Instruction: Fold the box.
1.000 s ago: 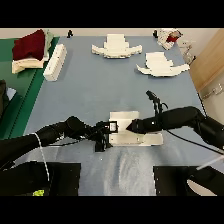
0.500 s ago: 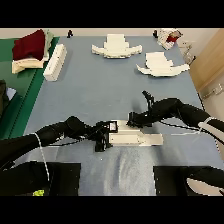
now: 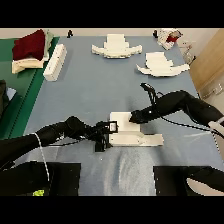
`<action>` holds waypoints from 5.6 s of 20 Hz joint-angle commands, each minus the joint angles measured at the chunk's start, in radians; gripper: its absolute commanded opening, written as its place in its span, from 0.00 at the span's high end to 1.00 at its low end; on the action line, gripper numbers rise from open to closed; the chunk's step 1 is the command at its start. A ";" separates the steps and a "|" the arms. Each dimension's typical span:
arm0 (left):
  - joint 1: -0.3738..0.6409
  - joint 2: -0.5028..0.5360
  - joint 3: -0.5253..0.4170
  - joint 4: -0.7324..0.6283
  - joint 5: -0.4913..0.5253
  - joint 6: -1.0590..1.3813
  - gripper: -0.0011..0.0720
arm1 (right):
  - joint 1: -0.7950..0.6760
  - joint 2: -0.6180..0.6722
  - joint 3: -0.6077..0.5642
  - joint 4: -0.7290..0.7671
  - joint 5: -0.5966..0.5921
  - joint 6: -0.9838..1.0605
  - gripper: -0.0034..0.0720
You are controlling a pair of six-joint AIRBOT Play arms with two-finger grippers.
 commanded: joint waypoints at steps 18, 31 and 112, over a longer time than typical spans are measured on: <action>0.001 0.000 0.000 -0.001 0.001 -0.001 0.34 | 0.022 0.209 -0.242 -0.243 -0.079 -0.951 0.02; 0.001 0.000 0.000 -0.001 0.001 -0.001 0.34 | 0.115 0.205 -0.242 -0.213 0.003 -0.979 0.75; 0.001 0.000 0.000 -0.002 0.001 -0.001 0.34 | -0.175 0.159 -0.252 0.129 -0.181 0.007 0.43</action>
